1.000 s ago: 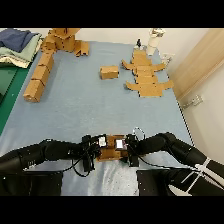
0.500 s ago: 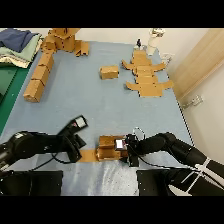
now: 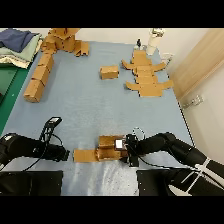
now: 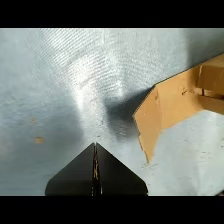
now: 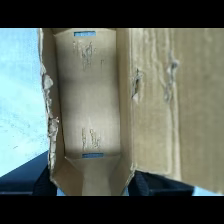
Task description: Fold the box.
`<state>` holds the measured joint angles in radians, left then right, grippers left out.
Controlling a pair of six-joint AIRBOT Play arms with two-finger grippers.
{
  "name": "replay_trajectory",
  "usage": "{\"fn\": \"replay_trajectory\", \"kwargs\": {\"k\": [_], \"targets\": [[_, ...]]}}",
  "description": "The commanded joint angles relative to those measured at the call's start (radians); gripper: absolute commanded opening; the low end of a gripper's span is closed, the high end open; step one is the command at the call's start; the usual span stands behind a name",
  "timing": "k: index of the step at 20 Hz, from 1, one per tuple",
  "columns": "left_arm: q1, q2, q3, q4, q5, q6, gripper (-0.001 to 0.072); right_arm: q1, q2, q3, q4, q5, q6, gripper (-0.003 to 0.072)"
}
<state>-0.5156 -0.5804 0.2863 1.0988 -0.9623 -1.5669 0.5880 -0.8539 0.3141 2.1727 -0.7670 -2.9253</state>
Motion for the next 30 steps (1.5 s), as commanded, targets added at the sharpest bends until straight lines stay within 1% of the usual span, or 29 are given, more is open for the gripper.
{"fn": "replay_trajectory", "kwargs": {"k": [1,2,4,7,9,12,16,18,20,25,28,30], "targets": [[0.003,-0.074,-0.034,-0.167,0.022,0.026,0.001,0.0,-0.001,0.0,0.0,0.0,0.0,0.0506],[-0.01,-0.103,-0.034,-0.197,0.049,0.037,0.001,0.0,-0.001,0.0,0.0,-0.001,0.0,0.0506],[-0.053,-0.153,-0.034,-0.303,0.116,0.084,0.001,0.0,-0.001,0.0,0.0,0.0,0.0,0.0506],[-0.142,-0.208,-0.034,-0.417,0.251,0.113,0.001,0.0,-0.001,0.0,0.0,-0.001,0.0,0.0506],[-0.197,-0.217,-0.031,-0.465,0.329,0.113,0.001,0.0,-0.001,0.0,0.0,0.0,0.0,0.0506],[-0.248,-0.216,-0.024,-0.502,0.369,0.112,0.001,0.0,-0.001,0.0,0.0,0.0,0.0,0.0506],[-0.288,-0.216,-0.023,-0.54,0.387,0.112,0.001,0.0,-0.001,0.0,0.0,0.0,0.0,0.0506],[-0.295,-0.216,-0.02,-0.536,0.381,0.113,0.001,0.0,-0.001,0.0,0.0,0.0,0.0,0.0506],[-0.29,-0.216,-0.019,-0.497,0.357,0.098,0.0009,0.0,-0.001,0.0,0.0,0.0,0.0,0.0506],[-0.224,-0.216,-0.019,-0.295,0.249,-0.058,0.0009,0.0,-0.001,0.0,0.0,-0.001,0.0,0.0506],[-0.177,-0.216,-0.018,-0.287,0.239,-0.056,0.001,0.0,-0.001,0.0,0.0,0.0,0.0,0.0506],[-0.174,-0.218,-0.018,-0.286,0.259,-0.053,0.001,0.0,-0.001,0.0,0.0,-0.001,0.0,0.0506]]}}
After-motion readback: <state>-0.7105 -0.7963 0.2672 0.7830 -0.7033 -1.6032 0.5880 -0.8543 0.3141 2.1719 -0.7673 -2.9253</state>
